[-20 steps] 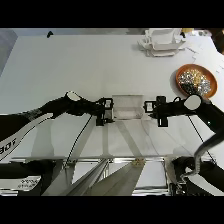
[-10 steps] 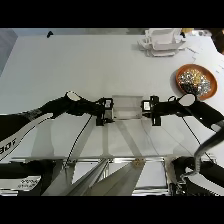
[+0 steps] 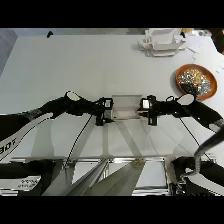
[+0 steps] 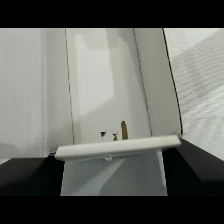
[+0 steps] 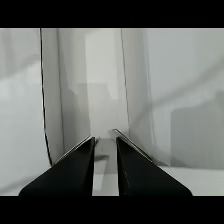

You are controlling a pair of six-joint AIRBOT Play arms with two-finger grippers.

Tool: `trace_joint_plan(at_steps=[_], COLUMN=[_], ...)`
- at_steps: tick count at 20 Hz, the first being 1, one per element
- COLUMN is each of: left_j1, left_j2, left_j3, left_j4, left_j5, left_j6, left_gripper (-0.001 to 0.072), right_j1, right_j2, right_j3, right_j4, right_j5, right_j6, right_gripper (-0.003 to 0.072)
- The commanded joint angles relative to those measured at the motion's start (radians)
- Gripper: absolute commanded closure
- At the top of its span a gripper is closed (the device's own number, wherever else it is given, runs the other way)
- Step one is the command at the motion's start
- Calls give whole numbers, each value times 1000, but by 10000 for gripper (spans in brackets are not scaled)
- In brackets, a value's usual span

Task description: Fold the box and place the chain.

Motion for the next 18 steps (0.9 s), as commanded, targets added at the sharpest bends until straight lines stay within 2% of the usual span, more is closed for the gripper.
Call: trace_joint_plan(at_steps=[1,2,3,7,12,14,15,18], left_j1=[0,0,0,0,0,0,0,0], left_j2=[0,0,0,0,0,0,0,0], left_j3=[1,1,1,1,1,1,1,1], left_j4=[-1,-1,-1,-1,-1,-1,-1,-1], left_j5=[-2,-2,-2,-2,-2,-2,-2,-2], left_j6=[2,2,2,2,2,2,2,2], left_gripper=[697,697,697,697,697,697,697,697], right_j1=[22,22,21,21,-36,-98,-130,-209], right_j2=[-48,-59,-59,-54,63,143,182,260], right_j3=[-1,-1,-1,-1,-1,-1,-1,-1], right_j4=[33,33,33,19,-117,-153,-158,-173], right_j5=[-12,-23,-33,-32,-30,-19,-13,6], right_j6=[-28,-27,-25,40,431,569,628,878], right_gripper=[374,280,256,254,267,332,390,662])
